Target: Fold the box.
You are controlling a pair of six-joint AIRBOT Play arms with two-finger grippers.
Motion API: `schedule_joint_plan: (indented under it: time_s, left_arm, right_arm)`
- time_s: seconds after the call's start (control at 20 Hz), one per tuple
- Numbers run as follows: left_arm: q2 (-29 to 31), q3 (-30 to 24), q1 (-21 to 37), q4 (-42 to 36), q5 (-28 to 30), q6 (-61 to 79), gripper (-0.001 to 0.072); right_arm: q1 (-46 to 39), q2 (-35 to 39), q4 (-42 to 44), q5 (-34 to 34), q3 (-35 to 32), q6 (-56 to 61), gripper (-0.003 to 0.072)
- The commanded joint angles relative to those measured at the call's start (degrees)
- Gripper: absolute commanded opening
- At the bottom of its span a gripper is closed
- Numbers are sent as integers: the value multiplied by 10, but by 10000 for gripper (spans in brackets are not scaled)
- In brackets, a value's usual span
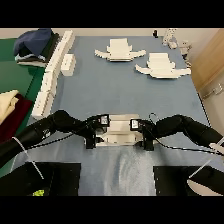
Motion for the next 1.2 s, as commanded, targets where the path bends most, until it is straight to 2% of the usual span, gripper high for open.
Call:
schedule_joint_plan:
  time_s: [0.0,0.05,0.1,0.3,0.4,0.65,0.7,0.8,0.85,0.95,1.0,1.05,1.15]
  left_arm:
    - [-12,0,-7,-23,1,19,384]
    - [-15,0,-6,-28,2,23,254]
    - [-18,0,-7,-36,2,38,161]
    - [-37,0,-7,-94,6,82,161]
    - [-45,2,-7,-105,16,95,44]
    - [-54,5,-19,-126,20,110,46]
    - [-54,5,-23,-125,21,109,70]
    - [-54,5,-24,-124,20,109,391]
    - [-54,5,-23,-121,21,109,429]
    - [-54,5,-23,-116,20,106,430]
    - [-54,5,-23,-115,20,104,506]
    - [-54,5,-23,-115,21,102,652]
    - [-54,5,-23,-114,20,97,653]
  right_arm:
    - [0,0,0,0,0,0,528]
    - [0,0,0,0,0,0,528]
    - [0,0,0,0,0,0,528]
    - [0,0,0,0,0,0,528]
    - [0,0,0,0,0,0,528]
    - [0,0,0,0,0,0,528]
    - [0,0,0,0,0,0,528]
    - [0,0,0,0,0,0,528]
    - [0,0,0,0,0,0,528]
    - [0,0,0,0,0,0,528]
    - [0,0,0,0,0,0,528]
    - [0,0,0,0,0,0,528]
    - [0,0,0,0,0,0,528]
